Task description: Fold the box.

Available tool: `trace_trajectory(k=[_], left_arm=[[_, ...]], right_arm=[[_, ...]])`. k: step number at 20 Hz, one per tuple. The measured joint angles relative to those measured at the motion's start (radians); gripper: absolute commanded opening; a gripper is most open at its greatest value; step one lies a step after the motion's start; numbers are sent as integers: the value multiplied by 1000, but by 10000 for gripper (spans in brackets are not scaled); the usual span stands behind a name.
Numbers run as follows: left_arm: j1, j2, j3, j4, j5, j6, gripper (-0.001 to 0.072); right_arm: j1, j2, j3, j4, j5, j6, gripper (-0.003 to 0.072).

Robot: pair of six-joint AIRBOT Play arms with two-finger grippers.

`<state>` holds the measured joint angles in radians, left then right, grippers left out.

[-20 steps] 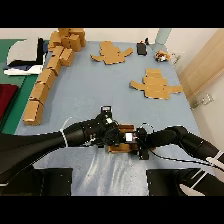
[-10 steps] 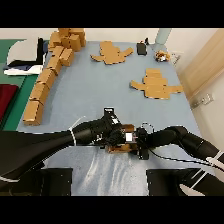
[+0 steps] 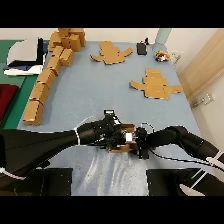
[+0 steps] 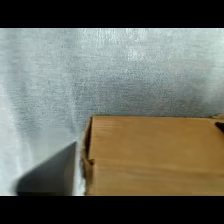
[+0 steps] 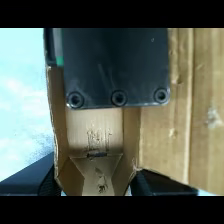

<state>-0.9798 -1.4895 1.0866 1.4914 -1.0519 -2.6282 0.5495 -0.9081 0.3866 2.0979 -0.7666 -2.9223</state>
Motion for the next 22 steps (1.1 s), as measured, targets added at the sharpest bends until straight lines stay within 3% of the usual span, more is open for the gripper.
trace_trajectory(k=[1,2,11,12,13,14,21,22], left_arm=[[0,-1,0,-1,1,1,39],[0,-3,0,1,-4,5,16],[0,-6,0,-2,0,23,18],[0,-6,0,-2,1,25,162],[0,-6,0,-2,7,28,473],[0,-6,0,1,-7,32,570],[1,-6,0,-3,-5,36,568],[1,-6,0,-4,-2,36,488]], right_arm=[[0,0,0,0,0,0,511],[0,0,0,-1,0,0,511],[0,0,0,-1,0,0,511],[0,0,0,-1,0,0,511],[0,0,0,-1,0,0,511],[0,0,0,-1,0,0,511],[0,0,0,-2,-1,0,511],[0,0,0,-2,-1,0,511]])
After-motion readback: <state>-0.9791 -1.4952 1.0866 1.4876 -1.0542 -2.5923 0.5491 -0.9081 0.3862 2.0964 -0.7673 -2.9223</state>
